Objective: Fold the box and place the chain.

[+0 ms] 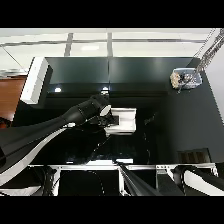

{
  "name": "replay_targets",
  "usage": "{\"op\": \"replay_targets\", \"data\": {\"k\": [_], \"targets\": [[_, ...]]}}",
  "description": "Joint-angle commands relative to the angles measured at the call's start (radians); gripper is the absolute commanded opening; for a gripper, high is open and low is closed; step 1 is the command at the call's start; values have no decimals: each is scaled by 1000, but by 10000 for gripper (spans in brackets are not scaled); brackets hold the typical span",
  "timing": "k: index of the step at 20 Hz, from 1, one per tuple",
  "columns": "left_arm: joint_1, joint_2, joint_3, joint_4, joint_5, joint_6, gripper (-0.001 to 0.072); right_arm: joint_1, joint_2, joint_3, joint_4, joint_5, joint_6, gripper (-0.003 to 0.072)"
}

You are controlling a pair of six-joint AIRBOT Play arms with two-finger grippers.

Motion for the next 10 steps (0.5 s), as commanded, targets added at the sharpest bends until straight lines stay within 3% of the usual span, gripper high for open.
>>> {"op": "replay_targets", "data": {"k": [1,10], "targets": [[0,0,1,0,0,0,30,52,50,1,101,126,-31,9],[0,0,1,0,-2,0,29,229,54,-150,130,250,-62,11]]}}
